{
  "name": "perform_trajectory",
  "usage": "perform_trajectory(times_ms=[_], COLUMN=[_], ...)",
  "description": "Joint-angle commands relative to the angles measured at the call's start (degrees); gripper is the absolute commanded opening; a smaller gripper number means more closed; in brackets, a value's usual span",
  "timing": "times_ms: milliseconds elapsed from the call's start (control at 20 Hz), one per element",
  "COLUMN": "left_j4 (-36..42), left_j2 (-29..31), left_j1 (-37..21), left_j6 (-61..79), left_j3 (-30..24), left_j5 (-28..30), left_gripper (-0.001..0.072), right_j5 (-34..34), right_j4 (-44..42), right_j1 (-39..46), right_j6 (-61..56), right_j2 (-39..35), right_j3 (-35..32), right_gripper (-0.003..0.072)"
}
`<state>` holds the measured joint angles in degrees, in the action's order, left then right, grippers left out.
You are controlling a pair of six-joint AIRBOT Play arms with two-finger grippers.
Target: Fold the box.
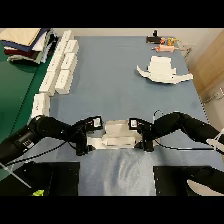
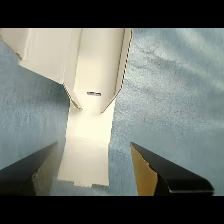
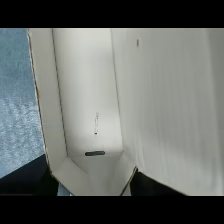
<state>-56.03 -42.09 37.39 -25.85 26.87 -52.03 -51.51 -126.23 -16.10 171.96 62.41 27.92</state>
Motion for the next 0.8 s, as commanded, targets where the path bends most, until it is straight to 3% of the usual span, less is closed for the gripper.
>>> perform_trajectory(times_ms=[0, 200, 350, 450, 550, 650, 700, 750], left_j4=[2.5, 3.7, 5.7, 7.0, 7.5, 7.5, 7.8, 8.6], left_j2=[-4.8, -8.3, -8.8, -8.8, -9.0, -9.1, -9.2, -9.3], left_j1=[2.3, 4.9, 5.1, 5.2, 5.2, 5.2, 5.2, 5.2], left_j6=[7.8, 9.0, 9.0, 10.5, 10.4, 10.4, 10.5, 10.5], left_j3=[-0.5, -0.4, -0.4, -0.5, -0.5, -0.5, -0.5, -0.5], left_j5=[5.6, 12.3, 12.7, 12.4, 12.4, 12.5, 12.5, 12.5], left_gripper=[0.0689, 0.0689, 0.0665, 0.0407, 0.0399, 0.0146, 0.0093, 0.0092], right_j5=[0.0, 0.0, 0.0, 0.0, 0.0, 0.0, 0.0, 0.0], right_j4=[0.0, 0.0, 0.0, 0.0, 0.0, 0.0, 0.0, 0.0], right_j1=[0.0, 0.0, 0.0, 0.0, 0.0, 0.0, 0.0, 0.0], right_j6=[0.0, 0.0, 0.0, 0.0, 0.0, 0.0, 0.0, 0.0], right_j2=[0.0, 0.0, 0.0, 0.0, 0.0, 0.0, 0.0, 0.0], right_j3=[0.0, 0.0, 0.0, 0.0, 0.0, 0.0, 0.0, 0.0], right_gripper=[0.0431, 0.043, 0.043, 0.0431, 0.0431, 0.043, 0.043, 0.043])
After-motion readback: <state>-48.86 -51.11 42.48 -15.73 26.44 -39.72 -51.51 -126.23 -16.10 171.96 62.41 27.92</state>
